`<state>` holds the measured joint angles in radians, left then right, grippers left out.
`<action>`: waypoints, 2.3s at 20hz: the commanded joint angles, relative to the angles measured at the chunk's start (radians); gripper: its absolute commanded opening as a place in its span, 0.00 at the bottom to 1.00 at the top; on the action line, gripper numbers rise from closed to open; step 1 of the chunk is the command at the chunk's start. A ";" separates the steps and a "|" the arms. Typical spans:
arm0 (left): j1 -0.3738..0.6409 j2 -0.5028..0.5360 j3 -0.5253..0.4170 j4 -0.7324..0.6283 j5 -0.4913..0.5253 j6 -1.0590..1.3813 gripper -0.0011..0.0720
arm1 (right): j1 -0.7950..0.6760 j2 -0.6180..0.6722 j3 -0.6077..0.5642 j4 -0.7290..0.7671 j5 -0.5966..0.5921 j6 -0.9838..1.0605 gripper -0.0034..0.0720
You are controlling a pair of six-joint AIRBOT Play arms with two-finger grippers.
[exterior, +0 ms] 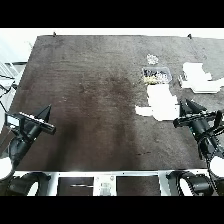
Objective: Fold the box and place the chain.
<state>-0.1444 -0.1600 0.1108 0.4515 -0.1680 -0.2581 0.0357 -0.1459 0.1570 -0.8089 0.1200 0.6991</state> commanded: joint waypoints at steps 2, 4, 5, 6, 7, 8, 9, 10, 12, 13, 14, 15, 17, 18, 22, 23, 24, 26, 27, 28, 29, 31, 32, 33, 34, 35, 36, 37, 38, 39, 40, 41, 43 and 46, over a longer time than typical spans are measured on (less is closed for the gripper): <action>0.000 0.001 -0.001 0.001 -0.003 0.000 0.04 | 0.000 0.001 -0.003 0.000 0.000 0.000 0.32; 0.000 0.001 -0.001 0.001 -0.005 0.000 0.04 | 0.000 0.001 -0.003 0.000 0.000 0.001 0.32; 0.000 0.001 0.000 0.001 -0.004 0.000 0.04 | 0.000 0.001 -0.003 0.001 0.000 0.001 0.32; 0.000 0.001 0.000 0.001 -0.004 0.000 0.04 | 0.000 0.001 -0.003 0.005 0.000 0.001 0.33; 0.000 0.001 0.000 0.001 -0.004 0.000 0.04 | 0.000 0.001 0.002 0.004 0.000 0.000 0.41; 0.000 0.001 0.000 0.001 -0.004 0.000 0.04 | 0.000 0.001 0.011 0.004 0.000 0.001 0.52; 0.000 0.001 0.000 0.001 -0.004 0.000 0.04 | 0.000 0.000 0.026 0.004 0.000 0.001 0.56; 0.000 0.001 0.000 0.001 -0.003 0.000 0.04 | -0.002 0.000 0.045 0.004 0.000 0.001 0.56; 0.000 0.001 0.000 0.001 -0.004 0.000 0.04 | -0.029 -0.019 0.087 0.005 0.000 0.002 0.56; 0.000 0.001 0.000 0.001 -0.005 0.000 0.04 | -0.059 -0.046 0.112 0.005 0.001 0.010 0.56; 0.000 0.001 0.000 0.001 -0.004 0.000 0.04 | -0.095 -0.081 0.139 0.005 0.002 0.028 0.56; 0.000 0.001 0.000 0.001 -0.004 0.000 0.04 | -0.138 -0.127 0.169 0.005 0.011 0.031 0.56; 0.000 0.001 0.000 0.001 -0.004 0.000 0.04 | -0.249 -0.253 0.250 0.005 0.079 0.031 0.56; 0.000 0.001 0.000 0.001 -0.005 0.000 0.04 | -0.317 -0.335 0.303 0.005 0.147 0.035 0.56; 0.000 0.001 0.000 0.001 -0.004 0.000 0.04 | -0.612 -0.694 0.579 0.004 0.586 0.034 0.66; 0.000 0.001 0.000 0.001 -0.004 0.000 0.04 | -0.676 -0.785 0.663 0.004 0.704 0.034 0.74; 0.000 0.001 0.000 0.001 -0.004 0.000 0.04 | -0.723 -0.864 0.739 0.004 0.799 0.034 0.77; 0.000 0.001 0.000 0.001 -0.005 0.000 0.04 | -0.774 -1.007 0.883 0.003 0.929 0.024 0.81; 0.000 0.001 0.000 0.001 -0.004 0.000 0.04 | -0.784 -1.072 0.949 -0.005 0.986 0.023 0.85; 0.000 0.001 0.000 0.001 -0.005 0.000 0.04 | -0.785 -1.143 1.021 -0.021 1.052 0.029 0.85; 0.000 0.001 0.000 0.001 -0.005 0.000 0.04 | -0.785 -1.213 1.090 -0.051 1.112 0.055 0.85; 0.000 0.001 0.000 0.001 -0.004 0.000 0.04 | -0.780 -1.345 1.211 -0.103 1.214 0.082 0.84; 0.000 0.001 0.000 0.001 -0.005 0.000 0.04 | -0.780 -1.398 1.257 -0.127 1.244 0.100 0.84; 0.000 0.001 0.000 0.001 -0.005 0.000 0.04 | -0.780 -1.445 1.295 -0.154 1.263 0.113 0.84; 0.000 0.001 0.000 0.001 -0.004 0.000 0.04 | -0.779 -1.478 1.320 -0.174 1.277 0.113 0.84; 0.000 0.001 0.000 0.001 -0.005 0.000 0.04 | -0.778 -1.509 1.342 -0.190 1.293 0.113 0.84; 0.000 0.001 0.000 0.001 -0.004 0.000 0.04 | -0.775 -1.536 1.358 -0.207 1.299 0.114 0.84; 0.000 0.001 0.000 0.001 -0.004 0.000 0.04 | -0.771 -1.558 1.369 -0.228 1.298 0.116 0.84; 0.000 0.001 0.000 0.001 -0.004 0.000 0.04 | -0.768 -1.580 1.378 -0.240 1.299 0.129 0.84; 0.000 0.001 0.000 0.001 -0.005 0.000 0.04 | -0.766 -1.603 1.384 -0.243 1.300 0.136 0.84; 0.000 0.001 0.000 0.001 -0.005 0.000 0.04 | -0.765 -1.622 1.386 -0.241 1.308 0.135 0.84; 0.000 0.001 0.000 0.001 -0.004 0.000 0.04 | -0.761 -1.642 1.386 -0.241 1.318 0.135 0.84; 0.000 0.001 0.000 0.001 -0.005 0.000 0.04 | -0.753 -1.678 1.386 -0.240 1.356 0.135 0.84; 0.000 0.001 0.000 0.001 -0.005 0.000 0.04 | -0.751 -1.727 1.386 -0.196 1.404 0.138 0.84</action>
<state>-0.1444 -0.1600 0.1108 0.4519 -0.1726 -0.2581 -0.7200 -1.8244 1.5372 -1.0340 1.4708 0.8326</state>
